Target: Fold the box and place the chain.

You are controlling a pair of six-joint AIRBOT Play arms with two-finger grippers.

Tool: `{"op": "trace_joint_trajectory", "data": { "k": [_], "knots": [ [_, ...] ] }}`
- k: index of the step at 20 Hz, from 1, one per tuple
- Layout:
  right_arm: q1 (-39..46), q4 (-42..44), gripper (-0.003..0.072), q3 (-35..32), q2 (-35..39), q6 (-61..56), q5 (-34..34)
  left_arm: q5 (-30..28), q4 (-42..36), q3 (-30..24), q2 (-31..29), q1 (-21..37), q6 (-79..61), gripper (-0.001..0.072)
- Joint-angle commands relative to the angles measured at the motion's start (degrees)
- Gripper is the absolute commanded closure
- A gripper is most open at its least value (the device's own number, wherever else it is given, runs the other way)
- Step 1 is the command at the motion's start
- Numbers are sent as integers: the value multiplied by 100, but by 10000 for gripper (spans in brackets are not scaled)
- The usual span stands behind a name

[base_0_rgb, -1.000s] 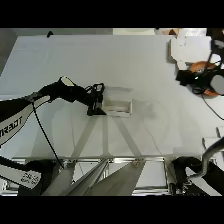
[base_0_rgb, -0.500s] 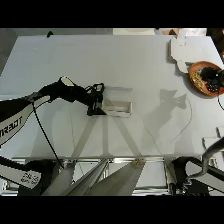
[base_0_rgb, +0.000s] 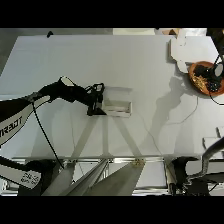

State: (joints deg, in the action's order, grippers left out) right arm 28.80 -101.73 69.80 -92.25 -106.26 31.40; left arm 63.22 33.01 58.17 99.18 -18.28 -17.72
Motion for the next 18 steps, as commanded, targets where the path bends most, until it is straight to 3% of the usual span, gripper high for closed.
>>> {"op": "trace_joint_trajectory", "data": {
  "k": [1, 5, 8, 10, 14, 18],
  "knots": [
    [59, 127, 169, 393, -479, -61, 101, 0, 2, 0, 4, -2, -2, 329],
    [168, 173, 170, 420, -708, -343, 393, 0, 2, 0, 4, -2, -2, 329],
    [162, 238, 231, 420, -758, -321, 514, 0, 2, 0, 4, -2, -2, 329],
    [162, 422, 317, 420, -758, -313, 570, 0, 2, 0, 4, -2, -2, 329],
    [162, 619, 674, 428, -669, 26, 767, -2, 2, 0, 4, -2, -2, 329],
    [162, 546, 672, 431, -247, 332, 1040, -2, 2, 0, 4, -2, -2, 329]
  ]
}}
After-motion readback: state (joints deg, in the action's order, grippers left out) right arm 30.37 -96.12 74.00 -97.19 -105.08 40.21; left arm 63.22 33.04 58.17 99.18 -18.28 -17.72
